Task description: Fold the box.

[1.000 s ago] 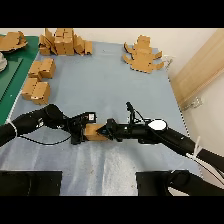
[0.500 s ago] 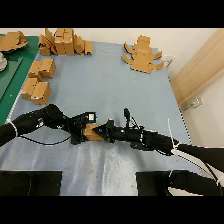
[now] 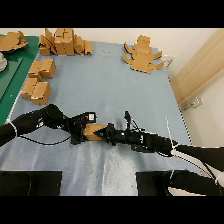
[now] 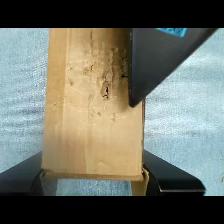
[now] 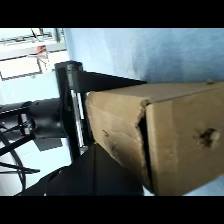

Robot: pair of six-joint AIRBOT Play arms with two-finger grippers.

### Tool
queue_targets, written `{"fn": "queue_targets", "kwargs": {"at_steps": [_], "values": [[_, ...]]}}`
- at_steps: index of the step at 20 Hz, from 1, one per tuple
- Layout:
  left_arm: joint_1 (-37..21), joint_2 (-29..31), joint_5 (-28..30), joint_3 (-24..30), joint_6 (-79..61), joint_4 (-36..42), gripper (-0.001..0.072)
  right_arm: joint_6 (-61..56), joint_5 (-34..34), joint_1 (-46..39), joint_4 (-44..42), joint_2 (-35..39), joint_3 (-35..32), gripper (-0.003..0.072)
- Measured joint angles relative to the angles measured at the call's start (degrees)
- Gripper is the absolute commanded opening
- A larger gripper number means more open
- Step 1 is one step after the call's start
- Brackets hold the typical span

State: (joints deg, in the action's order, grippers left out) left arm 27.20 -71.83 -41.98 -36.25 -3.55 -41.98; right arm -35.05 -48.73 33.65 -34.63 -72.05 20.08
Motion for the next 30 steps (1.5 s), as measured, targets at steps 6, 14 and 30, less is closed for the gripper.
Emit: {"fn": "queue_targets", "kwargs": {"at_steps": [6, 14, 30], "values": [[0.0, 0.02, 0.0, 0.0, -0.02, 0.0, 0.0408, 0.15, 2.27, 0.07, 1.77, 0.0, 0.0, 0.0003], [0.02, 0.02, 0.02, 0.0, -0.02, -0.02, 0.0408, 0.15, 4.68, 0.07, 3.52, 0.11, 0.0, 0.0004], [-2.93, 3.04, 3.69, -3.13, 14.58, -2.69, 0.0409, 0.0, 23.06, -11.08, 9.94, 29.57, -0.11, 0.0004]]}}
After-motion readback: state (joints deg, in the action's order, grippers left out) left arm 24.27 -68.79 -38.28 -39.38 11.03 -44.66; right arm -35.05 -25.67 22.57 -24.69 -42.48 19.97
